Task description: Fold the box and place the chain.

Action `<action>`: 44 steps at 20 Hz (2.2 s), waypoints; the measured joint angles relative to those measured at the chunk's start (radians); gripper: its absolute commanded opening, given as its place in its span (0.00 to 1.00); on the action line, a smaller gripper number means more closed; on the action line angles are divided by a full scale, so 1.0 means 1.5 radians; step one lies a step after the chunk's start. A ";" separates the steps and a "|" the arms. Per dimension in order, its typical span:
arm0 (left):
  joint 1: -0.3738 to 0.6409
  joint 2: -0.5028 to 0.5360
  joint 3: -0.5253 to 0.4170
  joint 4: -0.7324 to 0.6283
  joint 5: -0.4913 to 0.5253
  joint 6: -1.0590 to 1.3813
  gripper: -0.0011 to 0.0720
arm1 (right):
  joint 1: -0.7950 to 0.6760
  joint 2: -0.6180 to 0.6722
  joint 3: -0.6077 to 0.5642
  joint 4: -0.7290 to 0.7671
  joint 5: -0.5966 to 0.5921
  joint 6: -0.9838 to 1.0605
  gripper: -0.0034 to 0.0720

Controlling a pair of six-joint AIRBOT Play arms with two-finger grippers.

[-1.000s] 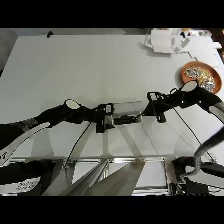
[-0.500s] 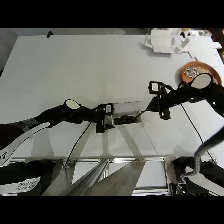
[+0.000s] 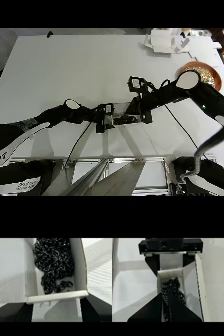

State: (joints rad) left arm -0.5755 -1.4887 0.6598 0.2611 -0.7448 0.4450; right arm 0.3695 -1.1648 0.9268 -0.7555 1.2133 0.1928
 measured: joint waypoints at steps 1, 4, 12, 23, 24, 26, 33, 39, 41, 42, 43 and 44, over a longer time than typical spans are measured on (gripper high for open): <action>0.000 0.000 0.000 0.000 0.000 0.000 0.20 | 0.008 -0.002 0.001 0.005 -0.007 0.012 0.07; 0.000 0.000 0.000 0.000 0.000 0.000 0.20 | 0.035 -0.005 0.002 0.052 -0.030 0.030 0.07; 0.000 0.000 0.000 -0.003 -0.002 0.000 0.20 | 0.063 -0.006 0.013 0.105 -0.071 0.045 0.07; 0.000 0.000 0.000 0.001 0.001 0.000 0.20 | 0.065 -0.010 0.019 -0.193 -0.034 0.188 0.07; 0.000 0.000 0.000 0.001 0.001 0.000 0.20 | 0.065 -0.010 0.019 -0.211 -0.032 0.195 0.07; 0.000 0.000 0.000 0.001 0.000 0.000 0.20 | 0.065 -0.012 0.019 -0.234 -0.031 0.206 0.30; 0.000 0.000 0.000 0.000 0.000 0.000 0.20 | 0.032 -0.023 0.074 -0.249 0.014 0.217 0.21; 0.000 0.000 0.000 0.000 0.000 0.000 0.20 | -0.021 -0.055 0.166 -0.126 0.000 0.130 0.10; 0.000 0.000 0.000 0.000 0.000 0.000 0.20 | -0.010 -0.092 0.174 -0.095 -0.027 0.105 0.10; 0.000 0.000 0.000 0.000 0.000 0.000 0.20 | -0.002 -0.112 0.177 -0.086 -0.034 0.098 0.12; 0.000 0.000 0.000 0.000 0.000 0.000 0.20 | 0.008 -0.131 0.179 -0.079 -0.038 0.092 0.16; 0.000 0.000 0.000 0.000 0.000 0.000 0.20 | 0.017 -0.149 0.180 -0.076 -0.039 0.086 0.21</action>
State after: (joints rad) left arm -0.5755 -1.4887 0.6598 0.2615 -0.7448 0.4450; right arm 0.3946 -1.3884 1.1969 -0.8692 1.1542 0.3218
